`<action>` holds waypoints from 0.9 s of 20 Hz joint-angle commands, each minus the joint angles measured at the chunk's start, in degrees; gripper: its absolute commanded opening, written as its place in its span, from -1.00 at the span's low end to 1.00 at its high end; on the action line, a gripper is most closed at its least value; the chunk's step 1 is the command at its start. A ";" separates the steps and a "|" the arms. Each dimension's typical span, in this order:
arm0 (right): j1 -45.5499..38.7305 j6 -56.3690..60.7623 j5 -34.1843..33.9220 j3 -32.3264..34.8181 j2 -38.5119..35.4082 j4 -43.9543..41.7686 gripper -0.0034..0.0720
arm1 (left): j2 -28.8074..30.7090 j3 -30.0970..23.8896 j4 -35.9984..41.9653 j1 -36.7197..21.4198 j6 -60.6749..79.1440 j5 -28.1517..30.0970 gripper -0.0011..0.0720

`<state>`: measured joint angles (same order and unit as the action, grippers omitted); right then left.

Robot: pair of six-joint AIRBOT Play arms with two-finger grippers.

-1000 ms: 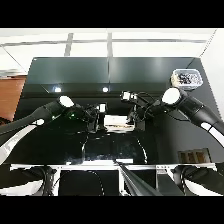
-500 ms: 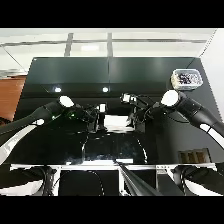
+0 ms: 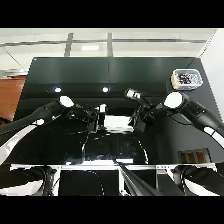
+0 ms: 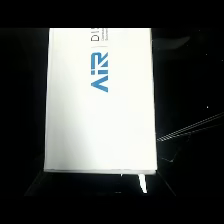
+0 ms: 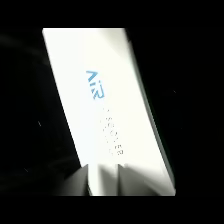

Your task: Fold the box and place the chain.

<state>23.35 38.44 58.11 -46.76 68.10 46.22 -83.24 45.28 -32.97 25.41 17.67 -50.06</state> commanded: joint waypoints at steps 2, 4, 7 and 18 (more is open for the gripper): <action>-0.28 22.43 -0.20 2.32 -1.40 -8.39 -0.78 | -0.04 0.02 0.02 0.02 -0.02 0.13 -0.06; -0.24 22.43 -4.79 4.48 -1.20 -13.86 -0.78 | -0.04 0.02 0.00 0.02 -0.02 0.13 -0.06; -0.24 22.62 -7.61 6.38 1.92 -14.62 -0.78 | -0.04 0.02 0.02 0.02 -0.02 0.13 -0.04; -8.90 21.99 0.92 5.20 -5.29 -11.56 -0.78 | 0.24 0.02 0.44 -0.09 -1.77 0.94 0.00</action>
<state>18.65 60.51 55.05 -40.82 67.94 33.63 -83.20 45.28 -32.80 25.39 17.34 -49.87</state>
